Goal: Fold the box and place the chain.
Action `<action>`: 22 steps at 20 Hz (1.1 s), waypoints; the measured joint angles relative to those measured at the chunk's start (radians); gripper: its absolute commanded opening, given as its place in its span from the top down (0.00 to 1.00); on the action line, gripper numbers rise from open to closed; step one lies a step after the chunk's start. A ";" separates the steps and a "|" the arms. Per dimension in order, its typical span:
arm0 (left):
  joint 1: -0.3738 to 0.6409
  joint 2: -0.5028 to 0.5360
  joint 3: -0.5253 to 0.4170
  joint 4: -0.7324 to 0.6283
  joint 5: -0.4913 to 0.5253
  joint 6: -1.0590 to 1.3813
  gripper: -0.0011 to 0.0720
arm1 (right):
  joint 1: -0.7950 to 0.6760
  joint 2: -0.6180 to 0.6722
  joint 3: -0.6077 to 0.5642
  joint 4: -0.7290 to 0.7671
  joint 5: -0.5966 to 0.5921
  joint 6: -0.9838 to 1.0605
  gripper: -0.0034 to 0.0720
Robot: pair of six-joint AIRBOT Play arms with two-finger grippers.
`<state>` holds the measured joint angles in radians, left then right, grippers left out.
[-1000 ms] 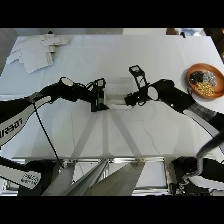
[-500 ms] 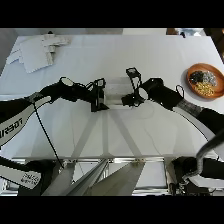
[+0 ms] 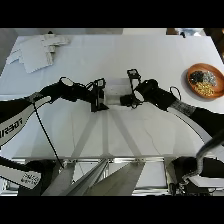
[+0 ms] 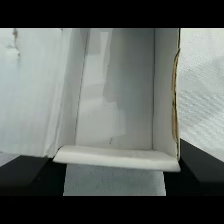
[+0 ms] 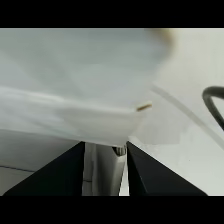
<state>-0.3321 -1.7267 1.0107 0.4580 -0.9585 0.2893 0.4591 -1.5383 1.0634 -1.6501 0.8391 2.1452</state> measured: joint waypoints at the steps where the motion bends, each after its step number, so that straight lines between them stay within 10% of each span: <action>1: 0.000 0.000 0.000 0.000 0.000 -0.001 0.61 | 0.001 -0.001 0.001 0.000 0.000 0.026 0.68; 11: 0.000 0.000 0.000 -0.001 0.001 0.001 0.61 | 0.004 -0.014 0.005 -0.007 0.006 0.149 0.94; 12: 0.000 0.000 0.000 -0.001 0.001 0.001 0.61 | 0.004 -0.018 0.005 -0.006 0.008 0.152 0.87; 14: 0.000 0.000 0.000 0.000 0.001 0.002 0.61 | 0.003 -0.028 0.005 0.005 -0.004 0.162 0.34; 22: 0.000 0.000 0.000 -0.002 0.001 -0.002 0.61 | 0.004 0.010 0.003 -0.002 0.019 0.159 0.32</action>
<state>-0.3321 -1.7267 1.0107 0.4564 -0.9573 0.2874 0.4633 -1.5284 1.0668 -1.6516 0.8577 2.3039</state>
